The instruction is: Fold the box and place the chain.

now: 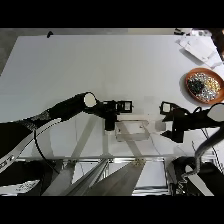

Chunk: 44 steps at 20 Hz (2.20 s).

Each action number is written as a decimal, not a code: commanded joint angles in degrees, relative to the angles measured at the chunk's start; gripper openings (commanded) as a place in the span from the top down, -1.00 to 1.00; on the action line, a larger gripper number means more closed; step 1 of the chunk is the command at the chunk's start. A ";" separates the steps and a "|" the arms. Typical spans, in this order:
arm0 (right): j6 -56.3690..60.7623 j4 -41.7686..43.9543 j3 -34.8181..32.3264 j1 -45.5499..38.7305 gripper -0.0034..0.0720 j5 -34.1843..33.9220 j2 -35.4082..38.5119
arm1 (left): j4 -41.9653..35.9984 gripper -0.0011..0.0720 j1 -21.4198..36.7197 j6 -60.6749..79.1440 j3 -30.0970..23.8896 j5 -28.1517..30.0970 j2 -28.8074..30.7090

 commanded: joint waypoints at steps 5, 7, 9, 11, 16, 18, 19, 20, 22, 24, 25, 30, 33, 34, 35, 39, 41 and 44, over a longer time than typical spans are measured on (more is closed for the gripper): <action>-2.16 -3.78 -3.43 14.51 -0.83 -6.12 -4.11 | -0.02 0.94 -0.07 0.00 -0.02 0.02 -0.02; -1.01 -2.95 -3.54 14.47 -0.83 -10.32 -4.15 | -0.02 0.94 -0.04 0.00 -0.02 0.02 -0.02; -1.20 -2.14 -4.31 14.53 -0.83 -11.04 -4.07 | -0.02 0.94 -0.04 0.02 -0.02 0.04 -0.02; -1.20 -2.16 -6.91 14.53 -0.78 -12.70 -3.37 | -0.02 0.94 -0.07 0.00 -0.02 0.02 -0.02; 1.99 -1.66 -9.35 18.84 -0.74 -20.55 -2.58 | -0.02 0.94 -0.04 0.02 -0.02 0.04 -0.02; 4.98 -1.42 -9.35 20.59 -0.76 -23.23 -2.58 | -0.02 0.94 -0.07 0.00 -0.02 0.02 -0.02; 6.64 -1.62 -9.35 20.83 -0.76 -24.68 -2.58 | -0.02 0.94 -0.04 0.00 -0.02 0.02 -0.02; 9.35 -1.57 -9.35 20.83 -0.76 -26.67 -2.58 | -0.02 0.94 -0.07 0.00 -0.02 0.02 -0.02; 14.38 -1.55 -9.35 20.83 -0.76 -29.42 -2.58 | -0.02 0.94 -0.07 0.00 -0.02 0.02 -0.02; 14.71 -1.62 -9.35 20.83 -0.76 -28.98 -2.58 | -0.02 0.94 -0.07 0.00 -0.02 0.02 -0.02; 14.71 -1.62 -9.35 20.83 -0.76 -29.03 -2.58 | -0.02 0.94 -0.04 0.02 -0.02 0.02 -0.02; 13.75 -1.86 -9.35 20.83 -0.76 -30.29 -2.58 | -0.02 0.94 -0.07 0.02 -0.02 0.02 -0.02; 11.15 -2.25 -9.35 20.83 -0.76 -29.51 -2.58 | -0.02 0.94 -0.04 0.00 -0.02 0.02 -0.02; 8.85 -2.58 -9.35 20.83 -0.76 -27.91 -2.58 | -0.02 0.94 -0.07 0.02 -0.02 0.02 -0.02; 6.99 -3.41 -9.35 20.83 -0.76 -25.88 -2.58 | -0.02 0.94 -0.04 0.00 -0.02 0.02 -0.02; 6.54 -4.39 -9.38 20.83 -0.76 -21.31 -2.58 | -0.02 0.94 -0.07 0.00 -0.02 0.02 -0.02; 6.82 -1.53 -9.38 20.83 -0.76 -21.18 -2.58 | -0.02 0.94 -0.07 0.00 -0.02 0.02 -0.02; 11.06 -1.01 -9.38 20.83 -0.76 -22.08 -2.58 | -0.02 0.94 -0.04 0.00 -0.02 0.02 -0.02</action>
